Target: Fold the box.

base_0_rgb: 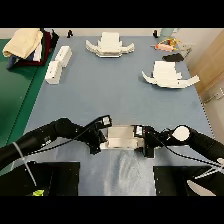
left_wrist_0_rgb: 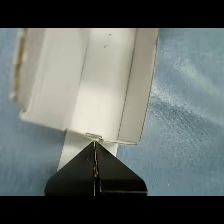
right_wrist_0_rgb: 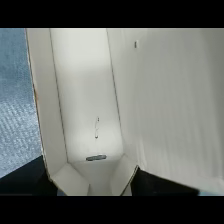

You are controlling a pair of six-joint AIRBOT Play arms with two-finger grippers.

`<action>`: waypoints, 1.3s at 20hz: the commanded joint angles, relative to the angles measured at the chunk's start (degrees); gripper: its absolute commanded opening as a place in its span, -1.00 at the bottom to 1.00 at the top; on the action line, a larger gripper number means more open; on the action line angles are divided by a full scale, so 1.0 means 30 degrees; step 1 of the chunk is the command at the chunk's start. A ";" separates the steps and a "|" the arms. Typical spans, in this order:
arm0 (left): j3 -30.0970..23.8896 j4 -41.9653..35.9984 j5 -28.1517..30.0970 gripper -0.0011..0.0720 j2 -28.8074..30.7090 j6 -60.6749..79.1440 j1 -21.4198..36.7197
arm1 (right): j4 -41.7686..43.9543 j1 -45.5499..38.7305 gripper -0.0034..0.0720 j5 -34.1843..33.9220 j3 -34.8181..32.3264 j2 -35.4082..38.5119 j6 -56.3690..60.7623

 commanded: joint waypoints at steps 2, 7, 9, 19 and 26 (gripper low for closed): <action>0.0474 0.4962 -0.3228 -0.94 0.4452 -1.1919 0.1661 | 0.0007 0.0007 0.44 0.0000 0.0015 0.0015 0.0000; 0.0430 0.8998 -0.5544 -0.94 0.7125 -2.4727 0.5901 | 0.0007 0.0007 0.44 0.0000 0.0015 0.0015 0.0007; 0.0168 0.8517 -0.6040 -0.93 0.6652 -2.5565 0.7359 | 0.0007 0.0007 0.44 0.0000 0.0015 0.0015 0.0007; -0.2747 -0.0270 -0.1129 -0.94 0.2302 -2.0662 0.2820 | 0.0007 0.0007 0.44 0.0000 0.0015 0.0015 0.0007; -0.2448 -0.1829 0.1129 -0.93 0.2266 -2.0742 -0.0313 | 0.0007 0.0007 0.44 0.0000 0.0015 0.0015 0.0007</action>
